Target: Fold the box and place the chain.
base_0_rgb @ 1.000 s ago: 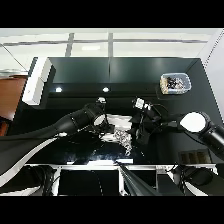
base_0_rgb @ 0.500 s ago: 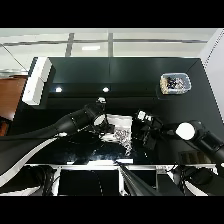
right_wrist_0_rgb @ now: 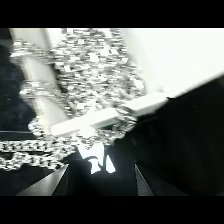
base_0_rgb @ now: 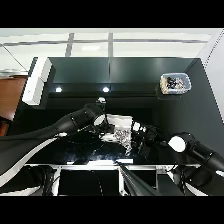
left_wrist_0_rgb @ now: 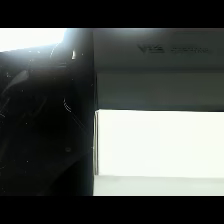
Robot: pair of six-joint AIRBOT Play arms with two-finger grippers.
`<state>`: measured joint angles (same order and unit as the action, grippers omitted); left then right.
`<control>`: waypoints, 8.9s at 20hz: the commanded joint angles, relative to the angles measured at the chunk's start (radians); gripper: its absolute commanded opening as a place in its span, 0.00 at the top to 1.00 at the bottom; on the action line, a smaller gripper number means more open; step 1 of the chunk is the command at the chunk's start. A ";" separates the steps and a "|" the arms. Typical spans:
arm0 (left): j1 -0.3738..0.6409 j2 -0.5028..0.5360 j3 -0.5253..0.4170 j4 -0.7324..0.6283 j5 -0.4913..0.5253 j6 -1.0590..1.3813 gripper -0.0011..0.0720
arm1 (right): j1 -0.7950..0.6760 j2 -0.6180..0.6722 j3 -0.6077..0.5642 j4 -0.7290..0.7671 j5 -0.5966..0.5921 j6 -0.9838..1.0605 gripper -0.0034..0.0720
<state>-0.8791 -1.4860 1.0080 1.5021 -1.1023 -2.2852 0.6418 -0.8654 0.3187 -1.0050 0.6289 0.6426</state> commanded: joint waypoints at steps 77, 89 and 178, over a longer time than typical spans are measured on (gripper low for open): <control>0.000 0.000 0.000 0.000 -0.003 0.000 0.94 | -0.049 0.044 0.453 -0.043 0.389 0.065 0.86; 0.000 0.000 0.000 0.000 -0.003 0.000 0.94 | -0.134 0.043 0.514 -0.034 0.425 0.100 0.86; 0.000 0.000 0.000 0.003 -0.007 0.000 0.94 | -0.185 0.111 0.271 0.178 0.232 -0.083 0.91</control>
<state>-0.8791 -1.4860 1.0080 1.5059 -1.1091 -2.2852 0.4652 -0.7670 0.5316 -0.8421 0.8181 0.5392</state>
